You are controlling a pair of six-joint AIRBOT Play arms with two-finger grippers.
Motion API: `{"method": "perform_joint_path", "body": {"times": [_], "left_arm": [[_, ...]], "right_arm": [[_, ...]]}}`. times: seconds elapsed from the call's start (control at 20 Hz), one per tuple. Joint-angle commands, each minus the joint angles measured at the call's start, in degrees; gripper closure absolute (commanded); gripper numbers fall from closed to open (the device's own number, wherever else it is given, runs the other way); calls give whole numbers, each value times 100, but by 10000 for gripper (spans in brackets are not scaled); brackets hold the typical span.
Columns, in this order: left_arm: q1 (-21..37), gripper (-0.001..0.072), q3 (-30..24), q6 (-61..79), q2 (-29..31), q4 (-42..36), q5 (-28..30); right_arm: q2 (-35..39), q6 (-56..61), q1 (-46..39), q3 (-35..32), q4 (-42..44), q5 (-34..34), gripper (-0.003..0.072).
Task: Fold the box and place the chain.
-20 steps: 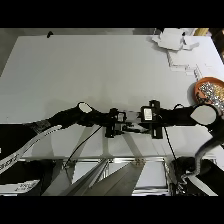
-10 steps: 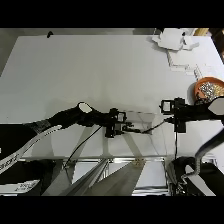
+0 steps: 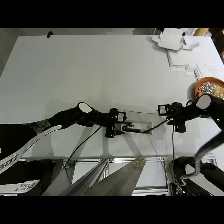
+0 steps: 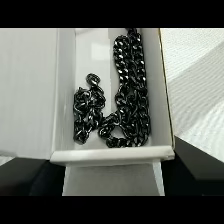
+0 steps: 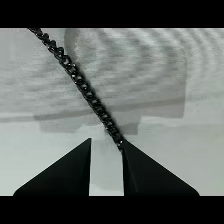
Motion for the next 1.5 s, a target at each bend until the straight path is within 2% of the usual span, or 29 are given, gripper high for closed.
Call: {"method": "perform_joint_path", "body": {"times": [0.0, 0.35, 0.4, 0.45, 0.5, 0.7, 0.8, 0.9, 1.15, 1.3, 1.45], "left_arm": [[-2, 368, 0, 2, 2, 2, 0], [-2, 368, 0, 0, 2, 2, 0], [-2, 368, 0, 2, 2, 2, 0], [-2, 368, 0, 0, 2, 2, 0], [-2, 368, 0, 2, 2, 2, 0], [-2, 368, 0, 2, 2, 2, 2], [-2, 368, 0, 2, 2, 2, 2], [-2, 368, 0, 2, 2, 2, 2], [-2, 368, 0, 2, 2, 2, 2], [-2, 368, 0, 2, 2, 2, 0], [-2, 368, 0, 2, 2, 2, 2]], "right_arm": [[-184, -289, -7, -2, 2, -227, 514], [-420, -337, -7, -7, 20, -267, 534], [-420, -337, -7, -7, 22, -264, 553], [-420, -334, -7, -7, 22, -260, 617], [-420, -334, -7, -7, 22, -258, 650], [-356, -310, -7, -7, 4, -105, 670], [-24, -50, 42, -7, 2, 76, 670], [452, 715, 195, -7, 179, 227, 670], [1600, 1088, 1185, -7, 1462, 922, 670], [2046, 1421, 1939, -7, 1729, 820, 670], [2120, 1565, 2586, -7, 2245, 527, 670]]}}
